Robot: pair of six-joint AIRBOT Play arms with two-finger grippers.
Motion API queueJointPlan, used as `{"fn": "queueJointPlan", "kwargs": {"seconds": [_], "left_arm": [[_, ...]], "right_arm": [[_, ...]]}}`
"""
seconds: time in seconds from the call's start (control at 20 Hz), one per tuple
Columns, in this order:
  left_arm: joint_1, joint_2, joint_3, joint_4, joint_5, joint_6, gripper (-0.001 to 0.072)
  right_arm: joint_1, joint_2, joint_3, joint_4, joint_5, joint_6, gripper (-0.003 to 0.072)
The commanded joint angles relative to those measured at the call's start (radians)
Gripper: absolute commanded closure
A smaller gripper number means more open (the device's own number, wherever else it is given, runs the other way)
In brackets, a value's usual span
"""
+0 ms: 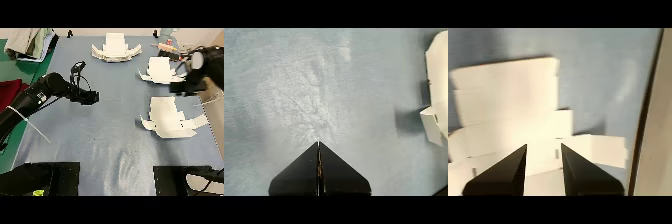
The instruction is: Fold the box.
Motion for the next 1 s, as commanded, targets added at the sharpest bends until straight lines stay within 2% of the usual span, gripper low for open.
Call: {"fn": "queueJointPlan", "kwargs": {"seconds": [0.0, 0.1, 0.15, 0.2, 0.25, 0.35, 0.55, 0.95], "left_arm": [[0.000, -0.001, 0.000, -0.066, -0.002, -0.003, 0.0692], [0.000, -0.001, 0.001, -0.094, -0.003, -0.003, 0.0691], [0.000, -0.001, 0.001, -0.108, -0.003, -0.003, 0.0536], [0.000, -0.002, 0.001, -0.122, -0.002, -0.003, 0.0252], [0.000, -0.002, 0.001, -0.139, -0.002, -0.002, 0.0170], [0.000, -0.002, 0.001, -0.143, -0.010, -0.003, 0.0170], [0.001, -0.002, 0.001, -0.142, -0.058, -0.002, 0.0170], [0.002, -0.002, 0.001, -0.140, -0.100, -0.002, 0.0170]], "right_arm": [[-0.315, 0.001, 0.001, 0.008, 0.121, -0.145, 0.0350], [-0.483, -0.001, -0.027, 0.117, 0.145, -0.258, 0.0269], [-0.550, -0.007, -0.039, 0.161, 0.154, -0.320, 0.0269], [-0.609, -0.017, -0.050, 0.198, 0.150, -0.352, 0.0269], [-0.656, -0.031, -0.053, 0.244, 0.145, -0.373, 0.0269], [-0.712, -0.074, -0.054, 0.344, 0.146, -0.422, 0.0269], [-0.717, -0.164, -0.054, 0.467, 0.186, -0.510, 0.0270], [-0.717, -0.292, -0.056, 0.475, 0.182, -0.544, 0.0271]]}}
